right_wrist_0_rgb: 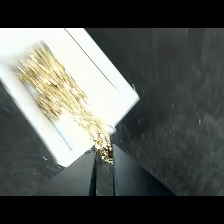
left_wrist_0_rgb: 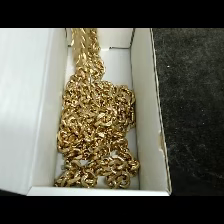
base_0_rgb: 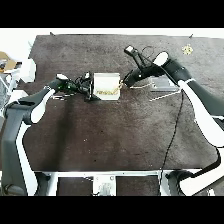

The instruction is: Fold the box and place the chain.

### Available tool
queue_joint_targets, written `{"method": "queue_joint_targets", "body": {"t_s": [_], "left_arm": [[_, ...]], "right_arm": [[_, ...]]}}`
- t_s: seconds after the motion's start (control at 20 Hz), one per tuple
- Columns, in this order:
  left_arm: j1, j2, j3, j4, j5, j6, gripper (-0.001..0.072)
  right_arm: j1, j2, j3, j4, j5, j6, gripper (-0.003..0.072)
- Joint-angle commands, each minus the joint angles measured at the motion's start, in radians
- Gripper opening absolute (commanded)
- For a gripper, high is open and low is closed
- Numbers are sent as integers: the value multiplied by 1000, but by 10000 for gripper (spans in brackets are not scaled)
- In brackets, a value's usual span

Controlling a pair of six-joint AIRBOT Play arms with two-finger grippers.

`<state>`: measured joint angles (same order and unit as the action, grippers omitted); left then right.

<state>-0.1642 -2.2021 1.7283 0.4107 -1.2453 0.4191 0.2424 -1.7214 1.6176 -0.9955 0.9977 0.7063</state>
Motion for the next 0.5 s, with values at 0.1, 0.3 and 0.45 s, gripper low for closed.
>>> {"method": "queue_joint_targets", "body": {"t_s": [0.1, 0.3, 0.45], "left_arm": [[0, 0, 0, 0, 0, 0, 358], [0, 0, 0, 0, 0, 0, 358], [0, 0, 0, 0, 0, 0, 358]], "right_arm": [[63, 151, 3, 24, -92, 14, 2], [114, 222, 3, 23, -186, 31, 2], [130, 227, 19, 23, -203, 31, 2]]}}
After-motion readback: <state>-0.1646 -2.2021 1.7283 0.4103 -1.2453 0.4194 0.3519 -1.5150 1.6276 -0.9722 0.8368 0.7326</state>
